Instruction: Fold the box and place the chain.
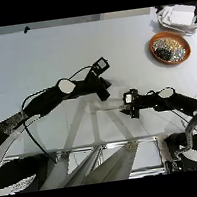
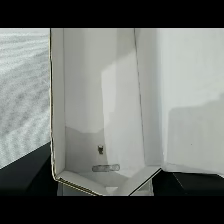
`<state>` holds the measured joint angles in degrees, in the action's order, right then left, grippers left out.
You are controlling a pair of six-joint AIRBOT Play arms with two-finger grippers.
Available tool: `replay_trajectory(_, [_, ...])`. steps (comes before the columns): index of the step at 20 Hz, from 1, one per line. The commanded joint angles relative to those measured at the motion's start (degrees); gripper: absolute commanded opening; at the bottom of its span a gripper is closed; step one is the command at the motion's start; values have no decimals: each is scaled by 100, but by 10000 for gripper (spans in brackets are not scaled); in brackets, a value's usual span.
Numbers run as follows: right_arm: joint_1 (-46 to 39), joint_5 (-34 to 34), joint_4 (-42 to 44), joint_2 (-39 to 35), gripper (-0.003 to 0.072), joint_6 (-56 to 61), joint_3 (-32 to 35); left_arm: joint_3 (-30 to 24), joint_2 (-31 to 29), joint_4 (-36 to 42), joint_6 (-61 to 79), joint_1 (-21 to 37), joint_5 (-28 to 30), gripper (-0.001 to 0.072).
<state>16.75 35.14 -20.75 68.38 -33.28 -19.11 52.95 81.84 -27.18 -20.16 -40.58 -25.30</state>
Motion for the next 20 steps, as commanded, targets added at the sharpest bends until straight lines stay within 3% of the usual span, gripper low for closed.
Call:
replay_trajectory(1, [2, 0, 0, -4, 341, 0, 2, -9, 151, -44, -546, -4, 186, -1])
replay_trajectory(7, [4, 0, 0, -4, 341, 0, 2, -13, 385, -1626, -1891, -4, -444, -1])
replay_trajectory(11, [2, 0, 0, -4, 341, 0, 2, -13, 278, -1659, -1882, -4, -538, -1])
replay_trajectory(16, [2, 0, 0, -4, 341, 0, 2, -13, -278, -2240, -1873, -2, -603, 0])
replay_trajectory(20, [2, 0, 0, -4, 341, 0, 2, -13, -994, -3279, -1871, 223, -1340, 0])
